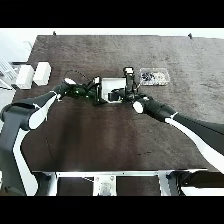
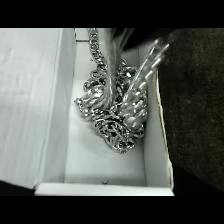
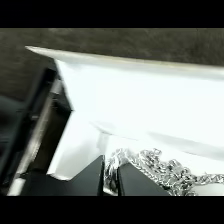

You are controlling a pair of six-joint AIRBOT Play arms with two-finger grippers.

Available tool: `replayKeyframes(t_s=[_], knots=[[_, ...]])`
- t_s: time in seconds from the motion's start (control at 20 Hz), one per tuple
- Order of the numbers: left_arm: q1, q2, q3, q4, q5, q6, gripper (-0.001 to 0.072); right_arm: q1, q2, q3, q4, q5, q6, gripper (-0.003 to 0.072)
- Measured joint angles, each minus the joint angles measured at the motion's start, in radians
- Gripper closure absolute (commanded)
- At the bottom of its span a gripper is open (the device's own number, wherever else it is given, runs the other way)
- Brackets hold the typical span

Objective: Fold the box and place the chain.

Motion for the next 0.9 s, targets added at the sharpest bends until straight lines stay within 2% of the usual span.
replayKeyframes(t_s=[0.05, 0.1, 0.15, 0.2, 0.35, 0.65, 0.75, 0.9], knots=[[0.000, 0.000, 0.000, 0.000, 0.000, 0.000, 0.0431, -0.008, -0.010, 0.000, 0.003, -0.016, 0.001, 0.0656], [0.000, 0.000, 0.000, 0.000, 0.000, 0.000, 0.0431, -0.018, -0.018, 0.000, 0.008, -0.030, 0.004, 0.0526], [0.000, 0.000, 0.000, 0.000, 0.000, 0.000, 0.0431, -0.030, -0.024, 0.003, 0.008, -0.041, 0.004, 0.0225], [0.000, 0.000, 0.000, 0.000, 0.000, 0.000, 0.0431, -0.042, -0.026, 0.006, 0.010, -0.049, 0.004, 0.0104], [0.000, 0.000, 0.000, 0.000, 0.000, 0.000, 0.0431, -0.074, -0.004, 0.010, 0.013, -0.047, 0.005, 0.0104], [0.000, 0.000, 0.000, 0.000, 0.000, 0.000, 0.0431, -0.216, 0.108, 0.012, 0.011, 0.104, 0.002, 0.0104], [0.000, 0.000, 0.000, 0.000, 0.000, 0.000, 0.0431, -0.270, 0.106, 0.012, 0.010, 0.126, 0.000, 0.0105], [0.000, 0.000, 0.000, 0.000, 0.000, 0.000, 0.0431, -0.345, 0.037, 0.018, 0.043, 0.123, -0.001, 0.0105]])
